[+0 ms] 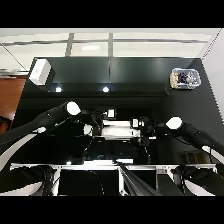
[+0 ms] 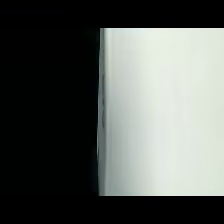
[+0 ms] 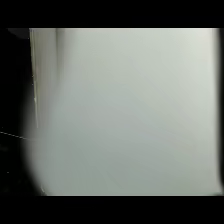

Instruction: Fold the box and place the chain.

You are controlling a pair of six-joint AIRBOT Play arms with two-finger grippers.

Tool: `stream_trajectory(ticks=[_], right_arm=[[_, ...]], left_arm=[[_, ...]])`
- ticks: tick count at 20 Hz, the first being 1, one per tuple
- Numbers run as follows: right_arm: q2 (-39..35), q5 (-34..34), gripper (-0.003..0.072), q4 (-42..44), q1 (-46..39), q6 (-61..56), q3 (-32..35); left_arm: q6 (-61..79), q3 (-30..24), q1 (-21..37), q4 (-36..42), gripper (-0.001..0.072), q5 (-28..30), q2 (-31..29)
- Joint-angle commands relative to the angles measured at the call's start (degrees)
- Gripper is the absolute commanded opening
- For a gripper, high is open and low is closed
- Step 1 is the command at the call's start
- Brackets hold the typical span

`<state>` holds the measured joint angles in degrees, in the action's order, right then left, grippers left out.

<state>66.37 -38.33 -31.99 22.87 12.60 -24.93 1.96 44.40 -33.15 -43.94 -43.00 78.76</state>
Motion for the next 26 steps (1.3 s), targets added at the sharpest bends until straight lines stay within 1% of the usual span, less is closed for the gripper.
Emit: stream_trajectory(ticks=[1,2,3,6,7,8,9,10,11,12,13,14,15,16,17,18,20,21,22,26], right_arm=[[-0.04,-0.02,0.0425,-0.04,0.0,0.04,0.04],[-0.02,-0.02,0.0425,-0.04,0.02,0.04,0.04],[-0.04,-0.02,0.0425,-0.02,0.0,0.04,0.04],[-0.02,-0.02,0.0424,-0.04,0.0,0.04,0.04],[-0.04,-0.02,0.0374,-0.04,0.02,0.04,0.04],[-0.02,-0.09,0.0241,-0.07,0.0,0.04,0.04],[-0.02,-0.22,0.0162,-0.2,0.02,0.04,0.04],[-0.04,-0.24,0.0167,-0.2,0.02,0.07,0.04],[-0.04,-0.22,0.0167,-0.2,0.02,0.07,0.04],[-0.02,-0.2,0.0167,-0.2,0.02,0.07,0.04],[-0.04,-0.2,0.0167,-0.2,0.02,0.07,0.04],[-0.02,-0.2,0.0167,-0.2,0.02,0.07,0.04],[-0.04,-0.17,0.0167,-0.2,0.0,0.07,0.04],[-0.04,-0.17,0.0167,-0.17,0.0,0.07,0.04],[-0.04,-0.17,0.0167,-0.17,0.0,0.07,0.04],[-0.04,-0.2,0.0167,-0.09,0.0,0.04,0.04],[-0.04,-0.2,0.0166,0.02,0.0,0.02,0.04],[-0.04,-0.2,0.0167,0.04,0.0,0.02,0.04],[-0.04,-0.2,0.0167,0.02,0.0,0.02,0.04],[-0.04,-0.2,0.0166,0.04,0.0,0.02,0.04]], left_arm=[[-1.31,1.99,0.09,-0.39,0.0332,-2.14,-0.76],[-1.4,2.75,0.11,-0.59,0.047,-3.02,-1.46],[-2.67,3.17,0.13,-1.92,0.0518,-3.41,-2.56],[-12.13,3.82,0.2,-12.15,0.0518,-4.04,-8.26],[-16.81,3.89,0.22,-16.46,0.0518,-5.05,-10.6],[-22.32,3.89,0.22,-20.55,0.0516,-7.04,-13.29],[-27.21,3.89,0.22,-23.1,0.0514,-9.81,-15.74],[-32.7,3.89,0.22,-24.28,0.051,-13.35,-17.9],[-38.99,3.87,0.17,-24.11,0.0474,-17.94,-19.45],[-44.0,3.87,0.09,-24.04,0.0307,-22.56,-20.11],[-48.0,3.8,0.09,-23.45,0.003,-26.12,-20.02],[-50.64,3.19,0.09,-19.82,0.0029,-27.56,-19.63],[-50.66,1.92,0.09,-13.73,0.0028,-26.34,-19.19],[-49.35,0.09,0.09,-5.68,0.0029,-22.1,-18.62],[-46.82,-1.57,0.09,1.95,0.0029,-16.5,-17.9],[-44.39,-2.71,0.09,7.89,0.0029,-10.78,-17.11],[-40.65,-4.0,0.09,17.38,0.0029,1.09,-15.43],[-40.0,-4.0,0.09,19.61,0.003,5.01,-14.14],[-38.29,-3.87,0.11,19.71,0.003,6.64,-12.46],[-36.83,-3.54,0.55,9.77,0.0028,6.91,-5.84]])
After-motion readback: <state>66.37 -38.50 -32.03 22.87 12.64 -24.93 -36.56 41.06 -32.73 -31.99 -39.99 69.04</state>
